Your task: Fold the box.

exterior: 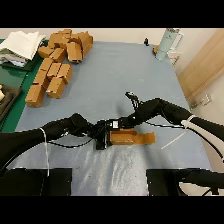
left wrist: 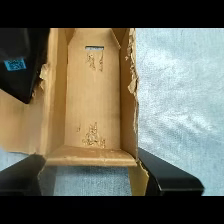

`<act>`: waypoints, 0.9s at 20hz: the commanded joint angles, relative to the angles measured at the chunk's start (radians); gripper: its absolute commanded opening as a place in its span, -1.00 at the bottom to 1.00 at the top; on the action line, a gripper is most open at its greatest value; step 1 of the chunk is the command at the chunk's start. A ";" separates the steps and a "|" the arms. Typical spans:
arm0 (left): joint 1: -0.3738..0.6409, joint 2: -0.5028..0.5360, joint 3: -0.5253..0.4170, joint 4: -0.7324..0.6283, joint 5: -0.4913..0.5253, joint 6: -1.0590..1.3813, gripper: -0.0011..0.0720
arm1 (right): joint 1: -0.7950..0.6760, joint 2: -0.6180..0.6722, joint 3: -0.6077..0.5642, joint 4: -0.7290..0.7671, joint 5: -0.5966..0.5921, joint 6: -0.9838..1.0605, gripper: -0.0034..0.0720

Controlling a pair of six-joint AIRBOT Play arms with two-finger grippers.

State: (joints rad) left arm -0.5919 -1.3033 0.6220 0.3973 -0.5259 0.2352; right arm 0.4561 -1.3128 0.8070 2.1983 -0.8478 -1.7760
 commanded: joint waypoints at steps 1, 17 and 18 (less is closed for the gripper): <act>0.000 0.000 0.000 0.000 0.001 0.000 0.66 | -0.001 0.013 -0.003 0.006 0.005 -0.033 -0.90; 0.000 0.000 0.000 0.000 0.001 0.000 0.66 | 0.007 0.623 -0.180 -0.365 -0.439 -0.331 0.31; 0.000 0.000 0.000 0.000 0.001 0.000 0.66 | 0.007 0.628 -0.213 -0.393 -0.409 -0.373 0.39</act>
State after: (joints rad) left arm -0.5919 -1.3033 0.6220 0.3969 -0.5251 0.2352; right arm 0.4618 -0.7540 0.6746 1.8660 -1.2018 -2.0354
